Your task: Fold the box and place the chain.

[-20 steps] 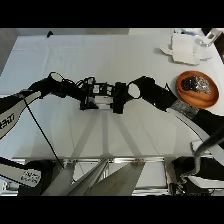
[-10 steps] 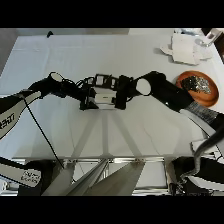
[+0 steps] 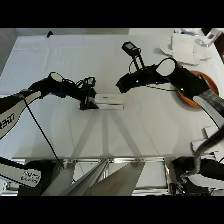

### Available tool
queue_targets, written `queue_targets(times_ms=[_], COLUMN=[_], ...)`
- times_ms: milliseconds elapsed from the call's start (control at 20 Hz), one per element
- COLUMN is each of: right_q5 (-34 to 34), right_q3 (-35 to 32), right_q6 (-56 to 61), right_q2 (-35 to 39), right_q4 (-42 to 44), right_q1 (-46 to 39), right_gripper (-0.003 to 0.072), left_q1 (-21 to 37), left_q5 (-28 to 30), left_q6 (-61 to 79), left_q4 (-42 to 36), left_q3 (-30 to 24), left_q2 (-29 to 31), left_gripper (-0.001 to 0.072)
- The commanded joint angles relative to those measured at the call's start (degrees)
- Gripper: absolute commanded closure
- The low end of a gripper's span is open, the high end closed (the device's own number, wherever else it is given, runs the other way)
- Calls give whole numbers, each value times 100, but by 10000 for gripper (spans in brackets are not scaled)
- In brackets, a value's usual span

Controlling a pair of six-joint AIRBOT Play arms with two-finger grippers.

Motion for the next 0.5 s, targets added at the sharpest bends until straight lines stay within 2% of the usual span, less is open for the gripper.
queue_targets(times_ms=[0, 200, 450], right_q5=[476, 535, -44], right_q3=[-9, -328, -1172], right_q6=[-72, -122, -479], right_q2=[-363, -855, -892], right_q4=[800, 1134, 1147], right_q1=[-48, 0, 118], right_gripper=[676, 676, 676], left_q1=[0, 0, 0], left_q5=[0, 2, 0], left_q6=[2, 2, 2], left_q4=[2, 2, 2], left_q3=[0, 0, 0], left_q2=[2, 2, 2], left_gripper=[314, 314, 314])
